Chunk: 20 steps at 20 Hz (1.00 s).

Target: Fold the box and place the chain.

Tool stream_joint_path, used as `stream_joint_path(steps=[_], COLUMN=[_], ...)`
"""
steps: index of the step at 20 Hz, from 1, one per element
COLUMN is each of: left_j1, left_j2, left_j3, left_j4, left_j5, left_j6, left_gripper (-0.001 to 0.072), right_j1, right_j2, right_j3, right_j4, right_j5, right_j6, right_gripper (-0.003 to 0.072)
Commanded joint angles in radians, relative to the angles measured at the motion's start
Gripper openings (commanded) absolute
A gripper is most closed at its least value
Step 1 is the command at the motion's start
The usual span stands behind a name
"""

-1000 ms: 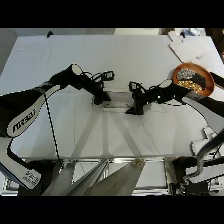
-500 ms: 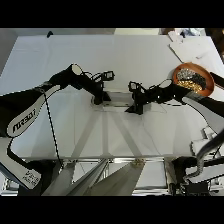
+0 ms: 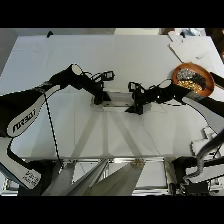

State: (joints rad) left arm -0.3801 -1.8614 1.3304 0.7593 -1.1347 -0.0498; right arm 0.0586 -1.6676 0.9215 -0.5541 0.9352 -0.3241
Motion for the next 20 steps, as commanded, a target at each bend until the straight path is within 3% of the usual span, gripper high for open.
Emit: stream_joint_path(steps=[1,9,11,14,17,20], left_j1=[0.0,0.0,0.0,0.003,0.008,0.026], left_j2=[-0.001,0.0,0.001,0.003,0.022,0.079], left_j3=[0.0,0.0,0.0,0.0,0.0,0.0], left_j4=[0.0,-0.006,-0.007,-0.001,-0.003,0.006], left_j5=[0.001,-0.015,-0.035,-0.038,-0.068,-0.114], left_j6=[0.0,-0.003,-0.002,-0.003,-0.005,-0.018], left_gripper=[0.0009,0.001,0.0064,0.0348,0.0499,0.0517], right_j1=[-0.001,0.0,-0.001,0.0,0.0,0.0], right_j2=[-0.001,-0.001,-0.001,-0.001,-0.001,-0.001], right_j3=[0.001,0.001,0.001,0.001,0.001,0.001], right_j4=[0.001,0.001,0.001,0.001,0.001,0.001], right_j5=[-0.011,-0.011,-0.011,-0.011,-0.011,-0.01], right_j6=[0.001,0.001,0.001,0.001,0.001,0.001], right_gripper=[0.0506,0.0506,0.0506,0.0506,0.0506,0.0506])
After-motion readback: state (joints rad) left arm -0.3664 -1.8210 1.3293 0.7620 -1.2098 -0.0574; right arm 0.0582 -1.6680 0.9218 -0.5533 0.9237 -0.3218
